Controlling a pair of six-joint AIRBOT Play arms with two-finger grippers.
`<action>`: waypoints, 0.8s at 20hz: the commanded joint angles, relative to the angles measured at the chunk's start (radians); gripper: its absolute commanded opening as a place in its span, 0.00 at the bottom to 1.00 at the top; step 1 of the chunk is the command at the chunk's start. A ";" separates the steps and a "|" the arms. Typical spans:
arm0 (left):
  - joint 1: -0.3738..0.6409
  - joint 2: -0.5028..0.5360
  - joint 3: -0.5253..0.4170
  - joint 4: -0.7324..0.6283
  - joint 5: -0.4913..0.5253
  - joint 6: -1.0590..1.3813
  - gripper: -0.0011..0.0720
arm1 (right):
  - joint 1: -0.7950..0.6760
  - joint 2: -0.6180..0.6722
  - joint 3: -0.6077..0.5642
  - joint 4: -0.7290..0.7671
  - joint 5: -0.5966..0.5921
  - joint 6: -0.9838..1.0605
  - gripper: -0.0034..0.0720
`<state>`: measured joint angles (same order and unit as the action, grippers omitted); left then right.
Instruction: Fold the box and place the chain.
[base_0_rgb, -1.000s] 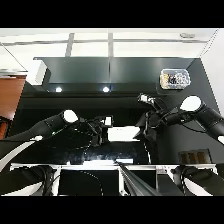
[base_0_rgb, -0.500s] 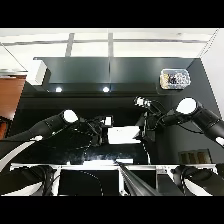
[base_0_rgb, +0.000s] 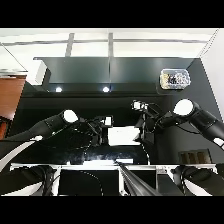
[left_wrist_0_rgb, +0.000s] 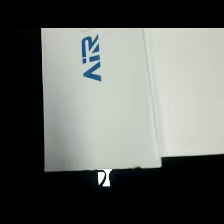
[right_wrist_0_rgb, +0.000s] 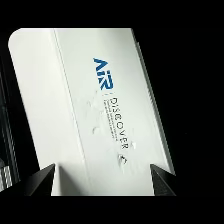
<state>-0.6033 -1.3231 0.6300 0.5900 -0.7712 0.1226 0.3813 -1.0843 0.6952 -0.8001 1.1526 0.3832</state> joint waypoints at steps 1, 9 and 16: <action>0.000 0.000 0.001 0.000 0.000 0.000 0.57 | 0.018 0.000 0.000 -0.035 -0.050 0.007 0.99; 0.000 0.000 0.001 0.000 -0.021 0.000 0.57 | 0.018 0.002 0.004 -0.029 -0.026 0.005 0.99; 0.000 0.000 0.001 0.000 -0.021 0.000 0.57 | 0.018 0.043 0.013 -0.094 -0.043 0.101 0.99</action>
<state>-0.6029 -1.3231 0.6300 0.5903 -0.7898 0.1223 0.3992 -1.0599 0.7071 -0.8562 1.1225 0.4267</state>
